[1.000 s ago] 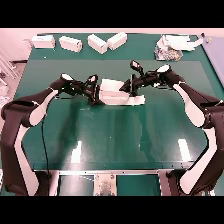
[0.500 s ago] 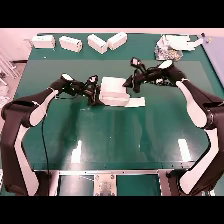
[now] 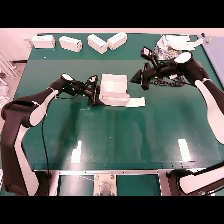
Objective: Fold the box and place the chain.
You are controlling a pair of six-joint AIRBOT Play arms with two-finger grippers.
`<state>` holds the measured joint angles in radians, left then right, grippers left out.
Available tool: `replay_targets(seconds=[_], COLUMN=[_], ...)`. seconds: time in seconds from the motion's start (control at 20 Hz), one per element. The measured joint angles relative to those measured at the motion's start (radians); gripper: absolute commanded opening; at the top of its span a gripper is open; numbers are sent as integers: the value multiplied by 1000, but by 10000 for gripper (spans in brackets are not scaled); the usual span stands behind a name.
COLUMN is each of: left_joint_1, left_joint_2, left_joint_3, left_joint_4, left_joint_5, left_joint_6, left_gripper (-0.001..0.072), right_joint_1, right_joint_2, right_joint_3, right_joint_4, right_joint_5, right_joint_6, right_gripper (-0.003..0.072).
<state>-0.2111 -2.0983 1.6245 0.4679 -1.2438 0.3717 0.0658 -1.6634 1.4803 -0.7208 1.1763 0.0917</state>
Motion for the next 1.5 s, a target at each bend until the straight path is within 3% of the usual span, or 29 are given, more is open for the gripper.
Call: replay_targets(seconds=[0.1,0.15,0.2,0.35,0.5,1.25,1.3,1.4,1.5], left_joint_1=[0,0,0,0,0,0,0,0,0], left_joint_2=[0,0,0,0,0,0,0,0,0], left_joint_3=[0,0,0,0,0,0,0,0,0], left_joint_4=[-1,-1,-1,-2,-2,-2,-2,-2,-2], left_joint_5=[2,2,2,2,3,4,4,4,5], left_joint_6=[-1,-1,-1,-1,-1,-1,-1,-1,-1], left_gripper=[347,347,347,347,347,347,347,346,347], right_joint_1=[0,0,0,-3,-5,14,22,36,43], right_joint_2=[76,106,130,164,162,74,69,63,58], right_joint_3=[-130,-190,-249,-377,-431,-463,-463,-462,-462], right_joint_4=[-24,-28,-36,-44,-32,240,247,259,267], right_joint_5=[-77,-122,-163,-257,-311,-351,-350,-350,-351], right_joint_6=[-7,-11,-22,-79,-145,-486,-496,-507,-514], right_gripper=[34,311,636,639,639,631,566,311,247])
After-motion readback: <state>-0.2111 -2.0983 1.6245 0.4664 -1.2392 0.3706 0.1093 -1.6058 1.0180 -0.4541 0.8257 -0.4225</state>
